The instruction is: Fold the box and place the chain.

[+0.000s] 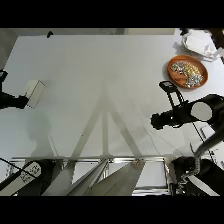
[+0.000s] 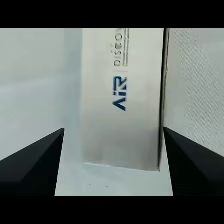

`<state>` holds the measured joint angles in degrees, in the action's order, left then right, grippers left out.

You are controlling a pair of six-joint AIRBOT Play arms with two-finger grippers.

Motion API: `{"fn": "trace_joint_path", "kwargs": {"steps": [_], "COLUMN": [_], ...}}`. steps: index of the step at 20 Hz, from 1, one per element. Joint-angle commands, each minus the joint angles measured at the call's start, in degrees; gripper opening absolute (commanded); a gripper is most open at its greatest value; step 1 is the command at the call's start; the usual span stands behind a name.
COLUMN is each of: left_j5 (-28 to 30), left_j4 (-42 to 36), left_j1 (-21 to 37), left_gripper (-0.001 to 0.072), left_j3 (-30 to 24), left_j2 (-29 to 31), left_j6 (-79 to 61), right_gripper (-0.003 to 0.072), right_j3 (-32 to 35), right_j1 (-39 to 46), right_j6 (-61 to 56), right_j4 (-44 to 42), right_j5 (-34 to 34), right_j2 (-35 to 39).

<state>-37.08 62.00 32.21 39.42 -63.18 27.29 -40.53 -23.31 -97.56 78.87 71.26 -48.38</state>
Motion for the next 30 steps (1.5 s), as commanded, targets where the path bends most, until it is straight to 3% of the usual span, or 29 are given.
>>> {"fn": "trace_joint_path", "kwargs": {"steps": [1, 4, 6, 7, 9, 10, 12, 16, 25, 27, 30], "left_j5": [-2.21, -4.52, -9.03, -11.91, -18.64, -21.66, -25.35, -25.75, -25.27, -25.29, -25.31], "left_j4": [-2.19, -2.45, -3.26, -3.28, -3.30, -3.61, -4.17, -4.39, -4.72, -5.60, -6.49], "left_j1": [-1.31, -6.71, -11.43, -14.16, -18.86, -20.83, -24.39, -28.15, -28.37, -28.37, -28.37], "left_gripper": [0.0691, 0.0690, 0.0673, 0.0535, 0.0113, 0.0016, 0.0007, 0.0009, 0.0014, 0.0083, 0.0090], "left_j3": [0.00, 0.00, 0.00, 0.00, 0.00, 0.00, 0.00, 0.00, 0.00, 0.00, 0.00], "left_j2": [7.43, 13.70, 16.70, 17.66, 17.88, 17.51, 16.39, 13.84, 7.06, 6.91, 6.91], "left_j6": [-0.07, -0.04, -0.04, 0.00, 0.07, 0.22, 2.95, 8.55, 9.16, 9.18, 9.18], "right_gripper": [0.0469, 0.0469, 0.0469, 0.0469, 0.0469, 0.0469, 0.0469, 0.0469, 0.0469, 0.0469, 0.0469], "right_j3": [-0.07, -0.07, -0.07, -0.07, -0.07, -0.07, -0.07, -0.07, -0.07, -0.07, -0.07], "right_j1": [-0.02, -0.02, -0.02, -0.02, -0.02, -0.02, -0.02, -0.02, -0.02, -0.02, -0.02], "right_j6": [0.00, -0.07, -0.07, -0.07, -0.07, -0.07, -0.07, -0.07, -0.07, -0.07, -0.07], "right_j4": [-0.04, -0.02, -0.04, -0.02, -0.02, -0.02, -0.02, -0.02, -0.02, -0.02, -0.02], "right_j5": [-0.04, 0.20, 0.22, 0.20, 0.20, 0.15, 0.13, 0.04, 0.04, 0.04, 0.04], "right_j2": [0.04, 0.04, 0.04, 0.04, 0.04, 0.04, 0.04, 0.04, 0.04, 0.04, 0.04]}}
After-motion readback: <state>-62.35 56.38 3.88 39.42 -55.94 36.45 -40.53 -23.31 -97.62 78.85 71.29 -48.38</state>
